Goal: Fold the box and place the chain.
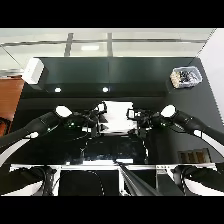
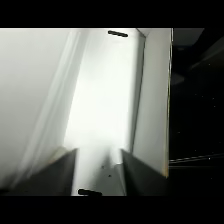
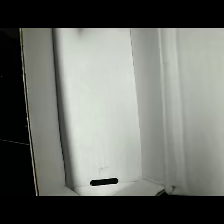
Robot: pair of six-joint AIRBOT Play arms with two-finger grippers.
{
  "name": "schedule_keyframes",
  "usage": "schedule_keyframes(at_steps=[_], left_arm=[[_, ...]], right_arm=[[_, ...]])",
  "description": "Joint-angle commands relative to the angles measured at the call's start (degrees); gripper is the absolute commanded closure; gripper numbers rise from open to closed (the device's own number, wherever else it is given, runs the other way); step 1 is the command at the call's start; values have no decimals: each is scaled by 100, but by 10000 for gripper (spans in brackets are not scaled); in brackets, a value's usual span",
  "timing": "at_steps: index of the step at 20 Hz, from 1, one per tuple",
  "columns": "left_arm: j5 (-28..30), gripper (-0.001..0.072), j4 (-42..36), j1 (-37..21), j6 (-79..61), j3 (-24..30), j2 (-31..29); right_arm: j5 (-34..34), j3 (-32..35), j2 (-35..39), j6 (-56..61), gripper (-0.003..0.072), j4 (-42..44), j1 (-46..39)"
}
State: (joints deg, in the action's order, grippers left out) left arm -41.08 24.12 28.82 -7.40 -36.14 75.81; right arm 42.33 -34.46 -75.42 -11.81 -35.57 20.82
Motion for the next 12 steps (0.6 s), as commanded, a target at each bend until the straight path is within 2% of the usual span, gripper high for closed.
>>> schedule_keyframes(at_steps=[1,2,4,7,10,12], left_arm=[[11,472,188,-4,20,2,-17],[0,687,407,-13,26,0,-83],[-11,682,807,-83,496,2,-337],[-90,683,1624,-439,2330,2,-940],[-590,683,2363,-1165,3707,2,-1467],[-855,683,2629,-1816,4933,4,-1563]], right_arm=[[0,0,2,2,278,0,0],[2,0,2,2,279,0,0],[0,0,2,2,279,0,0],[0,0,2,2,278,0,0],[0,0,2,2,279,0,0],[0,0,2,2,278,0,0]])
